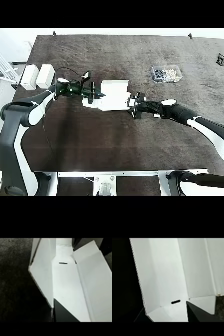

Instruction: Fold the box and place the chain.

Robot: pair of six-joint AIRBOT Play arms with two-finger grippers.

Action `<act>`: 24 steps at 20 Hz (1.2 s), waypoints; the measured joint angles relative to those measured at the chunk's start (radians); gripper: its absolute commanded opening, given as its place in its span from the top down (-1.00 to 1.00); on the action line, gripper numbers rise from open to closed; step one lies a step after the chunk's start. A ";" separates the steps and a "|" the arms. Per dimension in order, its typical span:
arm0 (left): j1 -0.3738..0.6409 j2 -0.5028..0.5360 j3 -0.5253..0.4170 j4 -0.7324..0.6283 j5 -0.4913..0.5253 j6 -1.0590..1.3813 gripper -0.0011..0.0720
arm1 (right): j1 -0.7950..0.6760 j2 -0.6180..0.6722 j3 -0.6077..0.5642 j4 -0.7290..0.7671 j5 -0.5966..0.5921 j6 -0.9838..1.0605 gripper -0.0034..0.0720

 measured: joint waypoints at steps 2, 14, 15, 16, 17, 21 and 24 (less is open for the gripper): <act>-0.001 0.000 0.000 0.000 0.000 0.000 0.91 | 0.000 0.016 0.007 0.007 0.000 0.021 -0.28; 0.000 0.000 0.000 -0.002 0.002 0.000 0.91 | -0.060 -0.077 0.150 -0.008 0.068 0.131 -0.60; 0.000 0.000 0.000 -0.001 0.002 0.000 0.91 | -0.071 -0.089 0.163 -0.017 0.092 0.139 -0.60; 0.000 0.000 0.000 -0.001 0.002 0.000 0.91 | -0.082 -0.103 0.180 -0.029 0.119 0.151 -0.60; 0.000 0.000 0.000 -0.001 0.002 0.000 0.91 | -0.093 -0.119 0.198 -0.044 0.148 0.166 -0.60; 0.000 0.000 0.000 -0.001 0.002 0.000 0.91 | -0.128 -0.184 0.289 -0.133 0.262 0.244 -0.61; 0.000 0.000 0.000 -0.001 0.001 0.000 0.91 | -0.155 -0.230 0.359 -0.206 0.340 0.306 -0.61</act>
